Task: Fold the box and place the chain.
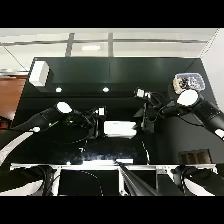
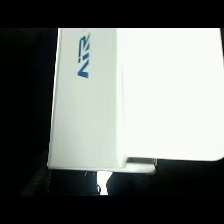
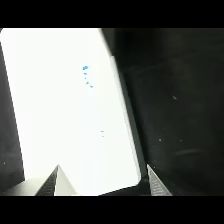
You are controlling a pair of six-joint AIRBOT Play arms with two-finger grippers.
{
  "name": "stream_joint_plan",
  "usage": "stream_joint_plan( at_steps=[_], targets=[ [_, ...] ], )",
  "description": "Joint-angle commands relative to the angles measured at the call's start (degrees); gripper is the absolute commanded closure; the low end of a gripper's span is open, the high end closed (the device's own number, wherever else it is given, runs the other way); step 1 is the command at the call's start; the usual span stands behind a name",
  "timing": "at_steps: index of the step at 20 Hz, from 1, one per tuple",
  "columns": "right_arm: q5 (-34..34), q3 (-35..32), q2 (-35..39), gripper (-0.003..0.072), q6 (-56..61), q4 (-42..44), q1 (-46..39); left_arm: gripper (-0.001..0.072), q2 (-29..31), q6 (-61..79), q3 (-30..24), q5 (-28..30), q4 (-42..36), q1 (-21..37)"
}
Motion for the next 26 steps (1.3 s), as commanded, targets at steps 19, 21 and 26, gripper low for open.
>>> stream_joint_plan(
  at_steps=[19, 21, 26],
  targets=[
    [-2.7, -0.7, -0.8, 0.0053, -4.3, -2.0, 4.0, 0.0081, 0.0, 0.0, 0.0, -0.1, 0.0, 0.0],
    [-1.7, -0.7, -0.8, 0.0053, -4.2, -1.9, 4.0, 0.0081, 0.0, 0.0, 0.0, -0.3, 0.0, 0.0],
    [-1.7, -0.7, -0.8, 0.0053, -4.2, -1.9, 4.0, 0.0081, 0.0, 0.0, 0.0, -0.5, 0.0, 0.0]
  ],
)
